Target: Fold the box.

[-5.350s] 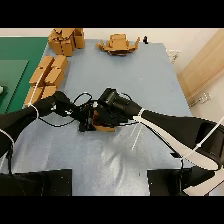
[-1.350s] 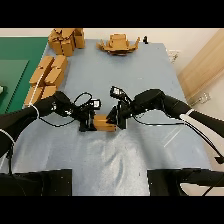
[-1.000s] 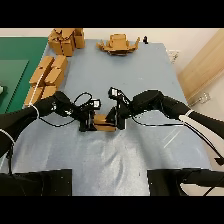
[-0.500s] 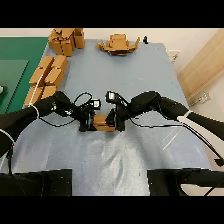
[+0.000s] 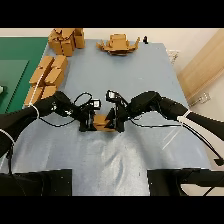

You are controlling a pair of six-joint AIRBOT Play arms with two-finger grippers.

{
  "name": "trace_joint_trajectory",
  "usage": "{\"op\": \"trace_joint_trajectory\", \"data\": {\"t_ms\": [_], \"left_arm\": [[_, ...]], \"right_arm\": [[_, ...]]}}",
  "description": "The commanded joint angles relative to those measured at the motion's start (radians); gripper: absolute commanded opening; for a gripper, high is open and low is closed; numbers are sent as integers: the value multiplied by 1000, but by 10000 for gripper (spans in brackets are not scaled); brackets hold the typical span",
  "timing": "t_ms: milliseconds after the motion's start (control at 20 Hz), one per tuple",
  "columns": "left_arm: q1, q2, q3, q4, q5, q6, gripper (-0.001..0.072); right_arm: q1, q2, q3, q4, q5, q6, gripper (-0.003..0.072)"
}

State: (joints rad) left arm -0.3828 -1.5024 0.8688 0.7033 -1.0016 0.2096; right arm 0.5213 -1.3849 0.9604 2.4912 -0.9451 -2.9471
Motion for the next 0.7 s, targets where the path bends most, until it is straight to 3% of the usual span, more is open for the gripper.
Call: {"op": "trace_joint_trajectory", "data": {"t_ms": [0,650], "left_arm": [[0,1,0,0,-1,-1,225],[0,1,0,0,-3,-1,225]], "right_arm": [[0,-13,0,-1,-25,24,413],[0,-43,0,-13,-13,26,414]]}}
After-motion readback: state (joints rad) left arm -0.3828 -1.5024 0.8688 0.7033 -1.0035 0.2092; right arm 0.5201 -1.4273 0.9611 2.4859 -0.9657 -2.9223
